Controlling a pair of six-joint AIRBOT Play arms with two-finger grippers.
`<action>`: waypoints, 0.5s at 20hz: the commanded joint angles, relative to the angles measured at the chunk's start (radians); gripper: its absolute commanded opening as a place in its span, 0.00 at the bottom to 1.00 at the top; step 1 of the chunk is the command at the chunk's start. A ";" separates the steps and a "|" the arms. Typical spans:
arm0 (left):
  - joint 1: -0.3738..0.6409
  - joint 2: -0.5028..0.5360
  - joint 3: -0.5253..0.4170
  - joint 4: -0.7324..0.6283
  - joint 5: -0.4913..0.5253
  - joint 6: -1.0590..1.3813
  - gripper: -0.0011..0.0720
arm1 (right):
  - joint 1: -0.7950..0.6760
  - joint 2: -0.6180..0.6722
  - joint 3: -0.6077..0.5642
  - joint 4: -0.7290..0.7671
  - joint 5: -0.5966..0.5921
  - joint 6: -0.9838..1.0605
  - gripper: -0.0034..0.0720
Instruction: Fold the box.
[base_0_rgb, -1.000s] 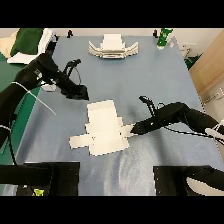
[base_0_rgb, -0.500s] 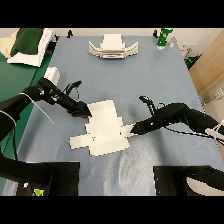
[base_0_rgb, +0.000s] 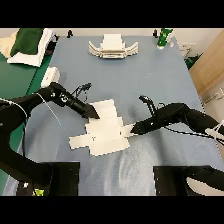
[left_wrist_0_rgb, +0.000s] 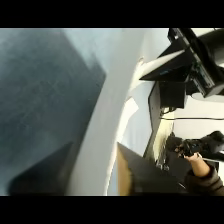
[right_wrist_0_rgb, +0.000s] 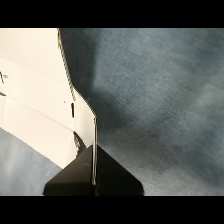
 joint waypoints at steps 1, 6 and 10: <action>-0.010 -0.007 0.004 0.017 -0.017 0.041 0.12 | 0.001 0.001 0.000 0.001 -0.003 0.000 0.04; -0.010 -0.007 0.004 0.016 -0.005 0.068 0.03 | 0.001 0.000 0.000 0.001 -0.003 0.000 0.04; -0.007 -0.007 0.004 0.015 0.019 0.068 0.28 | 0.001 0.000 0.000 0.001 -0.003 0.000 0.04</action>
